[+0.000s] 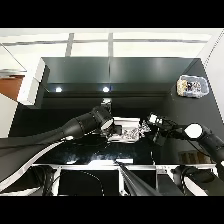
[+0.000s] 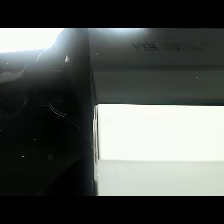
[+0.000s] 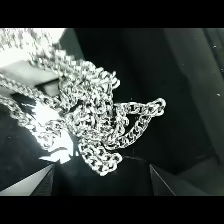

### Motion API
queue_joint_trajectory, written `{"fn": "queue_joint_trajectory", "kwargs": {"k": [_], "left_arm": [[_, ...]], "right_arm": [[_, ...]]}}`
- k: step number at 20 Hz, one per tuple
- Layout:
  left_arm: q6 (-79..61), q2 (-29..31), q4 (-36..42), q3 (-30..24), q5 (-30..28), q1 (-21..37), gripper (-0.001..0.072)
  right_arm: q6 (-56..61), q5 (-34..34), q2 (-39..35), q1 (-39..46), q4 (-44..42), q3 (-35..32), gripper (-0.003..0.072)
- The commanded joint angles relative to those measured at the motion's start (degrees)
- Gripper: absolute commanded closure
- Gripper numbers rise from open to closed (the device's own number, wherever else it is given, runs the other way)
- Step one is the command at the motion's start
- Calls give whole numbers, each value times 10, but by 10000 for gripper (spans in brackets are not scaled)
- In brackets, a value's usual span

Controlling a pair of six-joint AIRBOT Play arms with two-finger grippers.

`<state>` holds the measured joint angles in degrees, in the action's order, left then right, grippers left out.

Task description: Fold the box and place the chain.

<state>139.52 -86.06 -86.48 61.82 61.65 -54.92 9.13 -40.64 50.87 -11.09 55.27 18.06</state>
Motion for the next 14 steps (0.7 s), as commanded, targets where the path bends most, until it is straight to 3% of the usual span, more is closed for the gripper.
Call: {"fn": "queue_joint_trajectory", "kwargs": {"k": [1, 7, 8, 9, 11, 13, 14], "left_arm": [[0, 0, 0, 0, 0, 0, 676], [0, 0, 0, 0, 0, 0, 676], [0, 0, 0, 0, 0, 0, 676], [0, 0, 0, 0, 0, 0, 676], [0, 0, 0, 0, 0, 0, 676], [0, 0, 0, 0, 0, 0, 676], [0, 0, 0, 0, 0, 0, 676]], "right_arm": [[-85, 47, 31, -1, -70, -7, -14], [-141, 52, 57, -2, -133, -7, 14], [-140, 51, 57, -2, -135, -7, 147], [-140, 50, 57, -2, -140, -7, 215], [-139, 50, 57, -2, -148, -7, 236], [-139, 46, 57, -1, -147, -7, 624], [-139, 47, 57, -1, -147, -7, 653]]}}
